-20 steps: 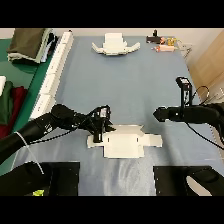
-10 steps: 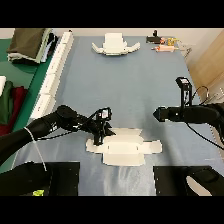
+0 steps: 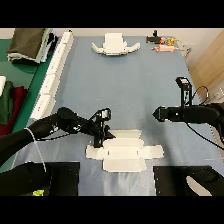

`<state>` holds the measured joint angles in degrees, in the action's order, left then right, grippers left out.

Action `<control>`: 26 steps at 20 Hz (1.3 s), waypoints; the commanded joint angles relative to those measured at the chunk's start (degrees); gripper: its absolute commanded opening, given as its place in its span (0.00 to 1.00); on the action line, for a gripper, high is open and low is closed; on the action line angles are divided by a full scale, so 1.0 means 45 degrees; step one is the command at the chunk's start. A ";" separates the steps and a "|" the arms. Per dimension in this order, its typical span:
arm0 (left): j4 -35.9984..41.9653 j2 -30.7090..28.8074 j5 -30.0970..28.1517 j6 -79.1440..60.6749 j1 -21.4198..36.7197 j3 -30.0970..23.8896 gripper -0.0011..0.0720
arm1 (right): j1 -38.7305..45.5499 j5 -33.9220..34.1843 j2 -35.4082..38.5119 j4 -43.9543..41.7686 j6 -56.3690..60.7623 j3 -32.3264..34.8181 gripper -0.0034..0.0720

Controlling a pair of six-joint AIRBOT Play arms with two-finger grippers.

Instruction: Fold the box.

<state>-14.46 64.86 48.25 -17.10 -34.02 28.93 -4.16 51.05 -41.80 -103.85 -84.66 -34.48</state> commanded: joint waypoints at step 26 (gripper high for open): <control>-0.1083 -0.1069 -0.0423 0.0816 0.0044 0.0092 0.25 | -0.0010 0.0000 0.0010 -0.0073 -0.0340 0.0010 0.60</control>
<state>-18.24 59.96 46.17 -15.64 -33.82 29.34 -4.16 51.05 -41.82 -104.05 -85.89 -34.46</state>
